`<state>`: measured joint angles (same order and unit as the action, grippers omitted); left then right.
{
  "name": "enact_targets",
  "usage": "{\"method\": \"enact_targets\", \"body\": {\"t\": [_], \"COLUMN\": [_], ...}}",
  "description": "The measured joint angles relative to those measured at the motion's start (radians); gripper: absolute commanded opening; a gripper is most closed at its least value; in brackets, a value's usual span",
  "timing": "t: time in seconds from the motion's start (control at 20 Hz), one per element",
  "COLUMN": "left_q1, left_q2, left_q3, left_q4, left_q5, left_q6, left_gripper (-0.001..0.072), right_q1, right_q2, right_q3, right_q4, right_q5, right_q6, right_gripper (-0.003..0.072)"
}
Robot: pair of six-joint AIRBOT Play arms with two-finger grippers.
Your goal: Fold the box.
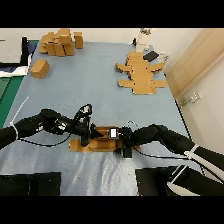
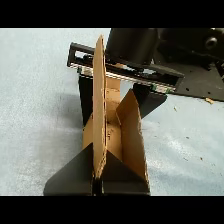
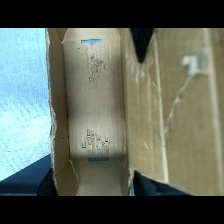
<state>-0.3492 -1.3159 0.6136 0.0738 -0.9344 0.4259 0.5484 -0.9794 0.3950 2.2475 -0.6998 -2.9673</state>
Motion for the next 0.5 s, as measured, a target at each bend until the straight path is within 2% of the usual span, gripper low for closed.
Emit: {"method": "enact_targets", "body": {"t": [0.5], "left_q1": [0.0], "left_q2": [0.0], "left_q3": [0.001], "left_q4": [-0.029], "left_q5": [0.001], "left_q6": [0.001], "left_gripper": [0.0012], "right_q1": [0.0], "right_q2": [0.0], "right_q3": [0.0], "right_q4": [0.0], "right_q5": [-0.005], "right_q6": [0.0], "right_gripper": [0.0571]}}
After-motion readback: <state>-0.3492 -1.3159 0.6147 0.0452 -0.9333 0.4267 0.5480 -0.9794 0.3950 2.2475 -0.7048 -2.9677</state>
